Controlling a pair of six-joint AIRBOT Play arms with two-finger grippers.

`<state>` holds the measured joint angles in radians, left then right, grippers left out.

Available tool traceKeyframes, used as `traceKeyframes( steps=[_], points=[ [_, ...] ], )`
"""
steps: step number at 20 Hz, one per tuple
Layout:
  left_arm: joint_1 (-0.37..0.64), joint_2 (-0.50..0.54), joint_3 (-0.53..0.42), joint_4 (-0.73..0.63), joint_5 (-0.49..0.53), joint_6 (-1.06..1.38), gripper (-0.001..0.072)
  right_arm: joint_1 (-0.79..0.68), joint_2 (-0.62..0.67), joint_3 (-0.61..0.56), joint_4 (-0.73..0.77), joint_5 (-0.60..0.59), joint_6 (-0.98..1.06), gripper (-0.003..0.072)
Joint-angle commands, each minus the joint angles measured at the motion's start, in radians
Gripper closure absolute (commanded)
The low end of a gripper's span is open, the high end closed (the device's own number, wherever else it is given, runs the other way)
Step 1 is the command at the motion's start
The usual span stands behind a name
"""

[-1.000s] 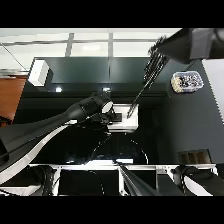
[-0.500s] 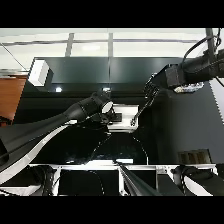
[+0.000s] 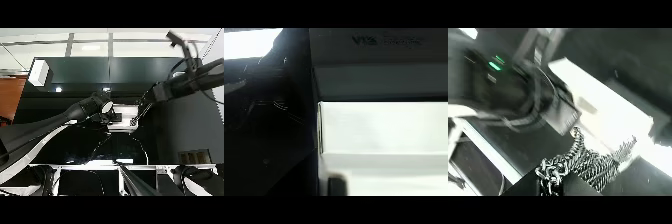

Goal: Fold the box and place the chain.

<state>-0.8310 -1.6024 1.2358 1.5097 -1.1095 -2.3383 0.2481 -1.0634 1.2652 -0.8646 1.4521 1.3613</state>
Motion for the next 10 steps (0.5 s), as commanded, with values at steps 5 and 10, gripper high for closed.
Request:
traceKeyframes(
  steps=[5, 10],
  points=[
    [0.0, 0.0, 0.0, 0.0, 0.0, 0.0, 0.0684, 0.113, -0.001, -0.177, -0.001, -0.146, 0.011, 0.0677],
    [0.0, 0.0, 0.0, 0.0, 0.0, 0.0, 0.0684, 0.128, -0.02, -0.229, 0.0, -0.229, 0.027, 0.0677]
  ],
)
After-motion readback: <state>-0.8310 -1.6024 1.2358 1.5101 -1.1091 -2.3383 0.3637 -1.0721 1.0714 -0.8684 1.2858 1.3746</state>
